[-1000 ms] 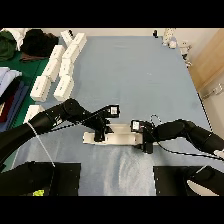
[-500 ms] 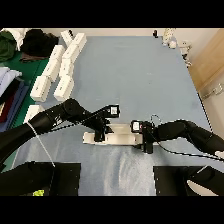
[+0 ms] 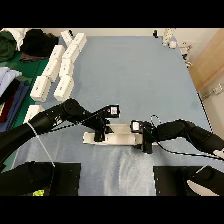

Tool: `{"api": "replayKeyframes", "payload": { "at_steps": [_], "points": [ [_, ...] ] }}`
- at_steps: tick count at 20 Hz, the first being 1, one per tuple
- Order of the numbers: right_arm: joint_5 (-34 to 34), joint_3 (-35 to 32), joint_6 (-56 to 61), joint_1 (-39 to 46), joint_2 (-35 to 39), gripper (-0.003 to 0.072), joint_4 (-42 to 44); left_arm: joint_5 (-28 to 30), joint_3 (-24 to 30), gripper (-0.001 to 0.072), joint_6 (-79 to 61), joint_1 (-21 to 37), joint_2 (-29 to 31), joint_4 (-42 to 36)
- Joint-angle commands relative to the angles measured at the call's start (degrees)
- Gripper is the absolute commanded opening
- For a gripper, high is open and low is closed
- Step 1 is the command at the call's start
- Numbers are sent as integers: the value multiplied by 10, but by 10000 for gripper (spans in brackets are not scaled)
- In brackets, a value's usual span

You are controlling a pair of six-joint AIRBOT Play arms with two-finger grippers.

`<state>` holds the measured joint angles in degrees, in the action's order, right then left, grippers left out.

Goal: Fold the box.

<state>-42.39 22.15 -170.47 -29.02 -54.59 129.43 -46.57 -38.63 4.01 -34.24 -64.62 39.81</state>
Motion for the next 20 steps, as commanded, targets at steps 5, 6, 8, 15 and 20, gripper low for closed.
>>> {"api": "replayKeyframes", "payload": {
  "at_steps": [5, 6, 8, 15, 20],
  "points": [
    [-1, 0, -2, 0, -12, 511, -2, 0, 0, 18, 0, 0, 0, 0],
    [-1, 0, -2, 0, -12, 519, -2, 0, 0, 19, 0, 0, 0, 0],
    [-1, 0, -2, 0, -12, 518, -2, 0, 0, 18, 0, 0, 0, 0],
    [-1, 0, -2, 0, -10, 518, -6, 0, 0, 18, 0, 0, 0, 0],
    [-1, 0, -2, 0, -11, 518, -6, 0, 0, 18, 0, 0, 0, 0]
  ]
}}
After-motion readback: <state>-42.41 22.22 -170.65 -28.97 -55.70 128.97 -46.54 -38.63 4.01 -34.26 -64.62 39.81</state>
